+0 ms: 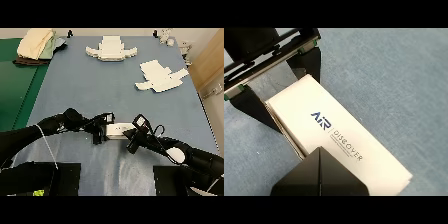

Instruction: Fold the box.

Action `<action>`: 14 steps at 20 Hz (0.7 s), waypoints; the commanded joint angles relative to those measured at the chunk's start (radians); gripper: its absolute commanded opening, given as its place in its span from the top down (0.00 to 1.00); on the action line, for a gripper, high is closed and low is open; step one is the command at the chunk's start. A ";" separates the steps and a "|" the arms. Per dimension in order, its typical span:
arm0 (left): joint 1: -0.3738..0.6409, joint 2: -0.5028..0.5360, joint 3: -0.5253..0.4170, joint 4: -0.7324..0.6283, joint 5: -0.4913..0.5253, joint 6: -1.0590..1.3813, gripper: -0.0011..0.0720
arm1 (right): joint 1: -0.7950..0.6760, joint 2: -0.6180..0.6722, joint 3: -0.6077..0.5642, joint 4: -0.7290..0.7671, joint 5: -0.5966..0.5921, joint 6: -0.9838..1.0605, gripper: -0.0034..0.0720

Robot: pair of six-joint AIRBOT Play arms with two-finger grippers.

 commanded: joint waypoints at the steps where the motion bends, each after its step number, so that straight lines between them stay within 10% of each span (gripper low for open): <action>1: 0.000 0.001 0.001 0.000 0.001 0.002 0.36 | 0.000 0.056 0.003 0.001 -0.061 0.000 0.95; 9: 0.000 0.001 0.001 0.000 0.000 0.002 0.36 | -0.034 0.061 0.035 0.001 -0.045 0.001 0.95; 14: 0.000 0.001 0.001 0.000 0.000 0.002 0.36 | -0.299 -0.019 0.233 -0.037 0.290 0.079 0.95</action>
